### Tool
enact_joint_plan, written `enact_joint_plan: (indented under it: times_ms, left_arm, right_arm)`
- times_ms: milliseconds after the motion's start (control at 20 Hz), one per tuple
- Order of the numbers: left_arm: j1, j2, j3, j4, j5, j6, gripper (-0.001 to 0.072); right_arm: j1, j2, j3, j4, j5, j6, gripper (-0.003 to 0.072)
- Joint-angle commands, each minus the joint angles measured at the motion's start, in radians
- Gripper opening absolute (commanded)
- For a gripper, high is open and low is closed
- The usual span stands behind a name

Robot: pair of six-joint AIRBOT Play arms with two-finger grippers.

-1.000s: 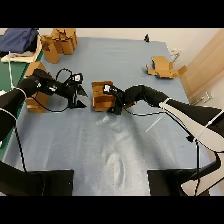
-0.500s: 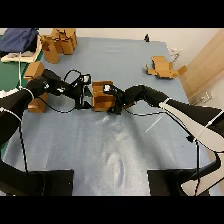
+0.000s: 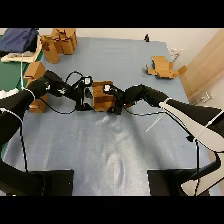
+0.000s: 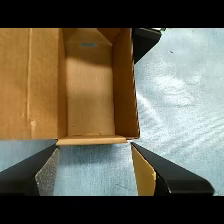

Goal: Fold the box.

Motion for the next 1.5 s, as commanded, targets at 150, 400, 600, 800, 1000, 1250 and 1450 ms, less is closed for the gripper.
enact_joint_plan:
  times_ms: [150, 400, 600, 800, 1000, 1250, 1450]
  left_arm:
    - [-0.019, 0.000, -0.001, 0.040, -0.023, 0.007, 0.0694]
    - [-0.019, 0.000, -0.001, 0.110, -0.028, 0.007, 0.0693]
    - [-0.021, 0.000, -0.001, 0.057, -0.048, 0.007, 0.0694]
    - [-0.021, 0.000, 0.000, -0.003, -0.065, -0.002, 0.0694]
    - [-0.021, 0.001, 0.000, -0.048, -0.076, -0.002, 0.0693]
    - [-0.021, 0.001, 0.000, -0.048, -0.072, -0.002, 0.0693]
    - [-0.021, 0.001, 0.000, -0.048, -0.053, -0.002, 0.0693]
  right_arm:
    - [0.001, 0.000, 0.000, 0.005, -0.003, 0.002, 0.0701]
    - [0.001, 0.000, 0.000, 0.005, -0.006, 0.002, 0.0701]
    - [0.001, 0.000, 0.000, 0.005, -0.012, 0.011, 0.0701]
    - [0.001, 0.000, 0.000, 0.005, -0.013, 0.019, 0.0700]
    - [0.001, 0.000, 0.000, 0.006, -0.016, 0.020, 0.0700]
    - [0.002, 0.000, 0.000, 0.006, -0.019, 0.020, 0.0700]
    - [0.003, 0.000, 0.000, 0.005, -0.019, 0.020, 0.0700]
